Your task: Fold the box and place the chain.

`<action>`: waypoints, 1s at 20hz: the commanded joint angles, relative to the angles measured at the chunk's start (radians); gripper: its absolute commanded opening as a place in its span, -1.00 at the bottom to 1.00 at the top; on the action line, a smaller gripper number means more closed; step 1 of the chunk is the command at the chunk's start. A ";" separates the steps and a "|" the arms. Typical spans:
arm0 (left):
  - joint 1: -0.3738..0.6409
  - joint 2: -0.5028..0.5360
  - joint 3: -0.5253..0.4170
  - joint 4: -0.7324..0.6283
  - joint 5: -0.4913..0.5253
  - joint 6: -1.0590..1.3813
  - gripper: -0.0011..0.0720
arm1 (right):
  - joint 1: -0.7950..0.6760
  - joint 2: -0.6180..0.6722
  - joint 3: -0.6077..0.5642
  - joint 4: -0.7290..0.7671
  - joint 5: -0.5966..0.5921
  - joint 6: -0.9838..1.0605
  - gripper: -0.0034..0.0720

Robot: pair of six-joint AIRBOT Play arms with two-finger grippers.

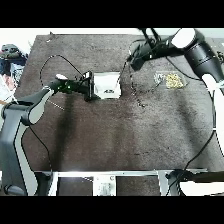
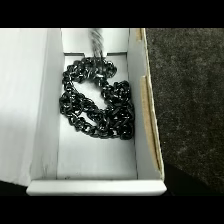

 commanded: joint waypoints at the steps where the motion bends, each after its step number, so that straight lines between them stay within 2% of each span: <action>1: 0.000 0.000 0.001 0.000 0.000 0.000 -0.32 | 0.068 0.023 0.083 -0.021 -0.158 0.000 -0.89; 3: 0.000 0.000 0.001 0.000 0.000 0.000 -0.32 | 0.101 0.023 0.090 -0.080 -0.215 0.000 -0.89; 5: 0.000 0.000 0.001 0.000 0.000 0.000 -0.32 | 0.114 0.017 0.090 -0.091 -0.209 0.001 -0.89; 9: 0.000 0.000 0.001 0.000 0.000 0.000 -0.32 | 0.116 -0.031 0.090 -0.052 -0.097 0.031 -0.89; 13: 0.000 0.000 0.001 0.000 0.000 0.000 -0.32 | 0.116 -0.163 0.090 0.009 0.038 0.032 -0.88; 17: 0.000 0.000 0.001 0.000 0.000 0.000 -0.32 | 0.116 -0.285 0.089 -0.005 0.085 0.058 -0.87; 18: 0.000 0.000 0.001 0.000 0.000 0.000 -0.32 | 0.115 -0.293 0.089 -0.032 0.104 0.058 -0.33; 19: 0.000 0.000 0.001 0.000 0.000 0.000 -0.32 | 0.114 -0.292 0.089 -0.067 0.131 0.058 0.37; 20: 0.000 0.000 0.001 0.000 0.000 0.000 -0.32 | 0.109 -0.289 0.090 -0.103 0.163 0.058 0.25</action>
